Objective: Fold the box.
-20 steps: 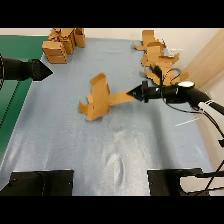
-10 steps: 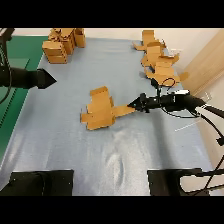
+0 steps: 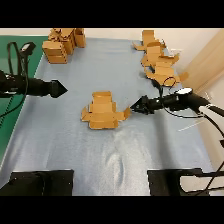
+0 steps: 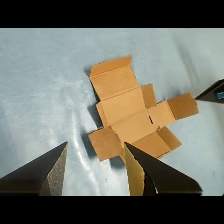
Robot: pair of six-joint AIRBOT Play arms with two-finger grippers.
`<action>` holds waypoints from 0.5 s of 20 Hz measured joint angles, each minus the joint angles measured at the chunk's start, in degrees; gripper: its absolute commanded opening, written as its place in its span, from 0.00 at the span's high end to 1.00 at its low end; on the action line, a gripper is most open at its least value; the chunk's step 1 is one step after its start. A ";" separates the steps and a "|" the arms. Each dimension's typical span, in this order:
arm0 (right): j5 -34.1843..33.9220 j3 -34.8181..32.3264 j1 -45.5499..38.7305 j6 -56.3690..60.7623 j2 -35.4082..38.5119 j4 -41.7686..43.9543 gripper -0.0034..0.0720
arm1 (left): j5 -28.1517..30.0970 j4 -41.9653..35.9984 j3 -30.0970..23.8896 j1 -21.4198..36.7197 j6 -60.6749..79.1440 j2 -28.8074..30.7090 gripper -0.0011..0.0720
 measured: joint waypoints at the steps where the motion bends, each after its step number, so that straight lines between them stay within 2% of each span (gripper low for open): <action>1: 0.63 0.59 -1.07 1.38 1.64 -2.45 0.48 | 0.85 -0.48 -0.22 -0.44 1.09 -1.42 0.23; 5: 3.32 3.13 -7.54 5.55 11.41 -12.63 0.48 | 3.72 -5.07 0.33 -1.25 5.14 -11.65 0.27; 10: 4.96 4.04 -15.41 7.21 21.29 -18.12 0.48 | 2.40 -19.69 2.97 -1.53 14.53 -30.56 0.27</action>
